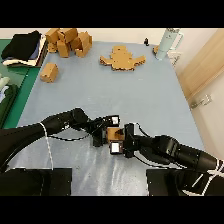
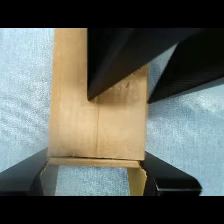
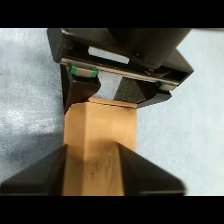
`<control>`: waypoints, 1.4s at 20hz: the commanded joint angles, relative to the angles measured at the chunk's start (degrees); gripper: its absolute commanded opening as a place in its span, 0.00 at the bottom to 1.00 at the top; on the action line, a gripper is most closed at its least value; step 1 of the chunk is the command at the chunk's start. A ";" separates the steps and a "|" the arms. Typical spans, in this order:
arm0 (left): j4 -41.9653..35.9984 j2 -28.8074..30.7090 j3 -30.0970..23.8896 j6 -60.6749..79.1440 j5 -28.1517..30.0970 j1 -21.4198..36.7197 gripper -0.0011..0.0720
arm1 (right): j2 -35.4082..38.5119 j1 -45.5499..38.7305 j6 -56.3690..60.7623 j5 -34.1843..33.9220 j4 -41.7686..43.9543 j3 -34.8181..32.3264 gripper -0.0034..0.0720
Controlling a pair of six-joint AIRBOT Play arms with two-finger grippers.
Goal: Fold the box.
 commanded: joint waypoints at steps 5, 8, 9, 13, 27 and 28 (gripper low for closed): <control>0.00 0.00 -0.02 0.00 0.00 0.00 0.65 | -0.28 0.07 0.02 0.76 -3.98 0.55 0.48; 0.00 0.02 -0.02 0.00 -0.02 0.00 0.65 | 0.39 0.07 0.04 0.61 -4.02 0.68 0.48; 0.00 0.00 -0.02 0.00 0.00 0.00 0.65 | 0.85 0.07 0.07 0.46 -4.02 0.68 0.48; 0.00 0.00 -0.02 0.00 0.00 0.00 0.65 | 3.69 0.07 0.07 -1.44 -3.61 0.68 0.48; 0.00 0.00 -0.02 0.00 0.00 0.00 0.65 | 4.98 0.04 0.09 -3.56 -3.87 2.36 0.48; 0.00 0.00 -0.02 0.00 0.00 0.00 0.65 | 4.94 0.04 0.09 -3.69 -3.89 2.36 0.48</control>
